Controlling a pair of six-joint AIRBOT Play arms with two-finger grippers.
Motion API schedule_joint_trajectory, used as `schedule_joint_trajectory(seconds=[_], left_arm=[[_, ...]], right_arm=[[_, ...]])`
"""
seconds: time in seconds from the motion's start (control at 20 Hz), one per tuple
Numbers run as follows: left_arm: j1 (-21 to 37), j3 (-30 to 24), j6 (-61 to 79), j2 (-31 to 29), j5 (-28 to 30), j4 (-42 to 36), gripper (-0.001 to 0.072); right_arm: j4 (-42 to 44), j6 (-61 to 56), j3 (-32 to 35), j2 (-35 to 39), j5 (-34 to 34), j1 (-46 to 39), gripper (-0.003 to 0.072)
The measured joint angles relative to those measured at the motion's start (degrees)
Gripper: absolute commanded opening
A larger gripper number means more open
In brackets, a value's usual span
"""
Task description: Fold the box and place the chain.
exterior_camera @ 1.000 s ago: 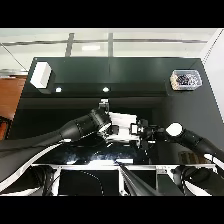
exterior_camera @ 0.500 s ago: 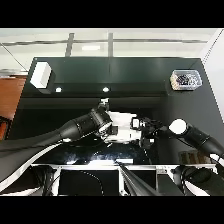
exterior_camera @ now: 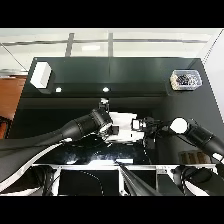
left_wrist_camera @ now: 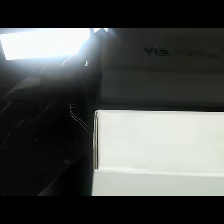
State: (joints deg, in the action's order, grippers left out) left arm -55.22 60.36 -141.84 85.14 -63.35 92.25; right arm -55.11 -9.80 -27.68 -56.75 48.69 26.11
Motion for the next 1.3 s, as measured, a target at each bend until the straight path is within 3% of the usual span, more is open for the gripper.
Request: schedule_joint_trajectory(seconds=[0.05, 0.15, 0.3, 0.35, 0.75, 0.85, 0.9, 0.95, 1.05, 1.1, 1.15, 1.2, 1.3], left_arm=[[0.00, 0.00, -0.02, 0.09, 0.02, 0.00, 0.0029], [0.00, 0.02, -0.13, 0.17, 0.13, 0.02, 0.0029], [0.00, 0.02, -0.22, 0.26, 0.09, 0.02, 0.0030], [0.00, 0.02, -0.22, 0.26, 0.09, 0.02, 0.0030], [0.00, 0.04, -0.24, 0.26, -0.07, 0.04, 0.0030], [0.00, 0.02, -0.24, 0.26, -0.09, 0.07, 0.0030], [0.00, 0.02, -0.24, 0.26, -0.11, 0.07, 0.0029], [0.00, 0.02, -0.24, 0.26, -0.13, 0.07, 0.0030], [0.00, 0.02, -0.46, 0.28, -0.24, 0.07, 0.0030], [0.00, 0.02, -0.44, 0.28, -0.24, 0.07, 0.0029], [0.00, 0.02, -0.42, 0.28, -0.24, 0.07, 0.0029], [0.00, 0.02, -0.42, 0.28, -0.24, 0.07, 0.0030], [0.00, 0.02, -0.31, 0.28, -0.22, 0.07, 0.0029]], right_arm=[[0.09, -0.02, 0.00, 0.00, 0.00, 0.04, 0.0398], [1.03, 0.09, -0.04, 0.02, 0.00, 0.07, 0.0293], [3.13, 0.13, -0.04, 0.02, 0.00, 0.11, 0.0273], [4.37, 0.13, -0.04, 0.02, -0.13, 0.11, 0.0196], [12.94, 0.00, 1.49, -1.09, -5.03, 2.47, 0.0193], [14.38, -0.02, 1.97, -1.77, -7.58, 3.93, 0.0199], [14.73, -0.02, 2.10, -1.97, -8.55, 4.42, 0.0367], [15.15, -0.07, 2.19, -2.16, -9.42, 4.74, 0.0408], [15.52, -0.15, 2.36, -2.34, -11.06, 5.18, 0.0188], [15.65, -0.44, 2.40, -2.45, -11.72, 5.31, 0.0359], [15.80, -0.44, 2.40, -2.45, -11.85, 5.42, 0.0279], [15.85, -0.39, 2.40, -2.51, -12.20, 5.49, 0.0131], [15.82, -0.46, 2.45, -2.54, -12.81, 5.57, 0.0123]])
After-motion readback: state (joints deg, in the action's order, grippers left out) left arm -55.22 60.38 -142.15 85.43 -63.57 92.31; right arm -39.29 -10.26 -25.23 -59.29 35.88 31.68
